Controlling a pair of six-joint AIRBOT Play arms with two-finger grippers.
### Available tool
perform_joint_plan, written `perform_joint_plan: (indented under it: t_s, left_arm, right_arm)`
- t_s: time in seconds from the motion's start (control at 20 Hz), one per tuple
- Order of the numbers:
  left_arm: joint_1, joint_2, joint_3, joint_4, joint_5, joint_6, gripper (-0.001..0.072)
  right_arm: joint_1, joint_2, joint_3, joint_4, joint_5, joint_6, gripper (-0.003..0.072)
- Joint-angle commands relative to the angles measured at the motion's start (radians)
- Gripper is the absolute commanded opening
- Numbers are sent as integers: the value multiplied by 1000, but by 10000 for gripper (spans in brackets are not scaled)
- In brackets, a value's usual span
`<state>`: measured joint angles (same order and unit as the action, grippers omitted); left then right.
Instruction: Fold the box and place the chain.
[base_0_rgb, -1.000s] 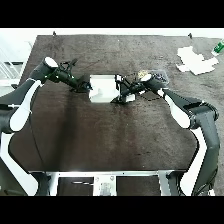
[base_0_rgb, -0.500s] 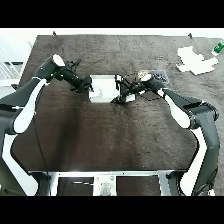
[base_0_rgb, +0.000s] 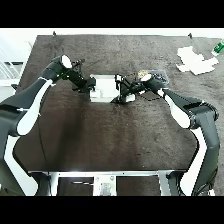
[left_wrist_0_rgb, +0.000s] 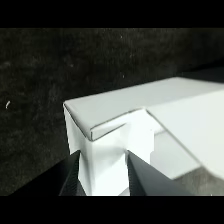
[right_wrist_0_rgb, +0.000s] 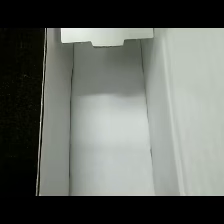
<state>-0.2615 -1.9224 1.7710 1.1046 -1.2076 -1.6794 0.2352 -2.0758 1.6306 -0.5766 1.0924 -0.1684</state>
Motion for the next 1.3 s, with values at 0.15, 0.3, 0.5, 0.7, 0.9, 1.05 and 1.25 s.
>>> perform_joint_plan:
  t_s: [0.15, 0.3, 0.5, 0.7, 0.9, 1.05, 1.25]
  left_arm:
    - [-41, -4, 1, 107, 22, -105, 352]
    - [-52, -5, 1, 132, 21, -131, 353]
    - [-77, -9, 1, 194, 29, -165, 353]
    - [-80, -12, 18, 201, 30, -172, 353]
    - [-83, -13, 37, 229, 14, -201, 353]
    - [-96, -48, 68, 245, -35, -214, 353]
    - [-109, -117, 193, 292, -150, -238, 353]
  right_arm:
    - [0, 0, 0, 0, 1, 0, 567]
    - [0, 0, 0, 0, 1, 0, 568]
    - [0, 0, 0, 0, 1, 0, 568]
    - [0, 0, 0, 0, 1, 0, 568]
    - [0, 0, 0, 0, 1, 0, 568]
    - [0, 0, 0, 0, 1, 0, 567]
    - [0, 0, 0, 0, 1, 0, 568]
